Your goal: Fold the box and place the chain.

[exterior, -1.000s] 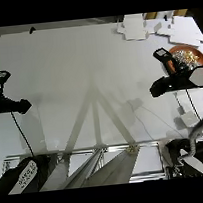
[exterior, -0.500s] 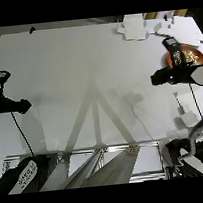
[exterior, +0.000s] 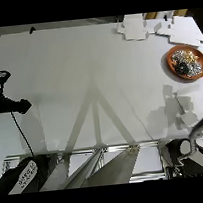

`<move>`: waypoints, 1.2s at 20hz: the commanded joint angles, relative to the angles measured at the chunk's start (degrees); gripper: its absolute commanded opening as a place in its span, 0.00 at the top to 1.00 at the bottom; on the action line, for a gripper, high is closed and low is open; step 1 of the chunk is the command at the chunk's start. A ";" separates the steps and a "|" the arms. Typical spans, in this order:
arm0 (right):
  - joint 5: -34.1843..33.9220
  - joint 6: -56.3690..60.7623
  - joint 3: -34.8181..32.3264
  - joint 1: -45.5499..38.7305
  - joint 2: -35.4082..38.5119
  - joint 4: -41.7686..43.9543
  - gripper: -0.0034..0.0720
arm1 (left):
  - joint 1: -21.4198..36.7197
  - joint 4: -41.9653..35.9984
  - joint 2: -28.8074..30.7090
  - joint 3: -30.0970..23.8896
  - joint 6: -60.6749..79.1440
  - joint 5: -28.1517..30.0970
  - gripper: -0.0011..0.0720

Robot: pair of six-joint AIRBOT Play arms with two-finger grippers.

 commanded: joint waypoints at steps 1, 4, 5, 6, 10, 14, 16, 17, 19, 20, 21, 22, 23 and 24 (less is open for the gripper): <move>-0.28 -6.95 0.42 -10.38 -1.18 3.10 0.72 | 0.02 0.00 0.00 0.00 0.02 -0.02 0.04; 0.98 -12.70 0.42 -13.84 -1.49 2.12 0.37 | 0.02 0.00 0.00 0.00 0.02 0.00 0.04; 1.86 -13.42 0.39 -14.64 -1.64 2.10 0.36 | 0.02 0.00 0.00 0.00 0.02 0.00 0.04; 2.60 -13.35 0.42 -15.39 -1.90 2.03 0.35 | 0.02 0.00 0.00 0.00 0.02 0.00 0.04; 4.46 -13.27 0.39 -16.00 -4.07 -0.94 0.33 | 0.02 0.00 0.00 0.00 0.02 0.00 0.04; 5.46 -12.57 0.39 -15.96 -8.31 -5.75 0.35 | 0.02 0.00 0.00 0.00 0.02 0.00 0.04; 4.07 -11.72 0.39 -15.96 -9.38 -7.21 0.39 | 0.02 0.00 0.00 0.00 0.02 0.00 0.04; 3.54 -11.10 0.39 -15.96 -9.81 -7.19 0.43 | 0.02 0.00 0.00 0.00 0.02 0.00 0.04; 3.54 -10.14 0.39 -15.96 -10.97 -8.17 0.47 | 0.02 0.00 0.00 0.00 0.02 -0.02 0.04; 3.56 -9.09 0.39 -15.96 -11.61 -8.52 0.49 | 0.02 0.00 0.00 0.00 0.02 0.00 0.04; 3.56 -7.96 0.39 -15.96 -12.24 -8.50 0.56 | 0.02 0.00 0.00 0.00 0.02 0.00 0.04; 3.58 -6.36 0.39 -15.93 -12.41 -8.24 0.62 | 0.02 0.00 0.00 0.00 0.02 0.00 0.04; 4.15 -5.25 0.39 -15.52 -12.39 -7.91 0.79 | 0.02 0.00 0.00 0.00 0.02 0.00 0.04; 5.84 -5.35 0.39 -14.75 -12.31 -7.91 0.88 | 0.02 0.00 0.00 0.00 0.02 0.00 0.04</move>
